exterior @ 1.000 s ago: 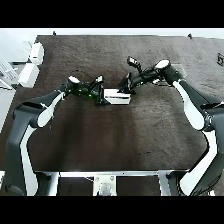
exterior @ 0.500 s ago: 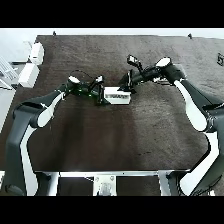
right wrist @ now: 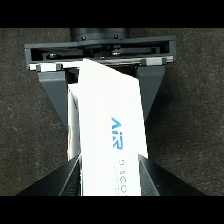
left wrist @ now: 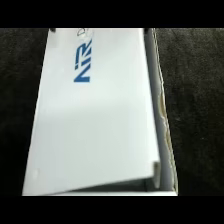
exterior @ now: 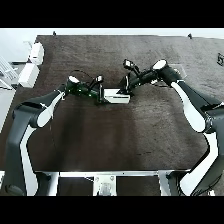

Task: Fold the box and place the chain.

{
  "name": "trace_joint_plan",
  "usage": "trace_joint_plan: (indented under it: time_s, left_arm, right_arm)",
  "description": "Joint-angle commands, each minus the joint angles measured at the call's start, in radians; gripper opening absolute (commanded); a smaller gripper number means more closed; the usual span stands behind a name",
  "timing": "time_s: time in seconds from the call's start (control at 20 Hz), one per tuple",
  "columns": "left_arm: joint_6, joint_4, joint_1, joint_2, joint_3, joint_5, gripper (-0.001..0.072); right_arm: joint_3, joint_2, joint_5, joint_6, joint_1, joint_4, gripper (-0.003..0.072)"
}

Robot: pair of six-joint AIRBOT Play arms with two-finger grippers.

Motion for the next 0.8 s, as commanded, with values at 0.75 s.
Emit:
trace_joint_plan:
  time_s: [0.75]
  left_arm:
    - [0.002, 0.002, -0.001, 0.0, 0.0, -0.006, 0.0282]
  right_arm:
    - [-0.094, 0.005, 0.011, -0.002, 0.01, 0.008, 0.0411]
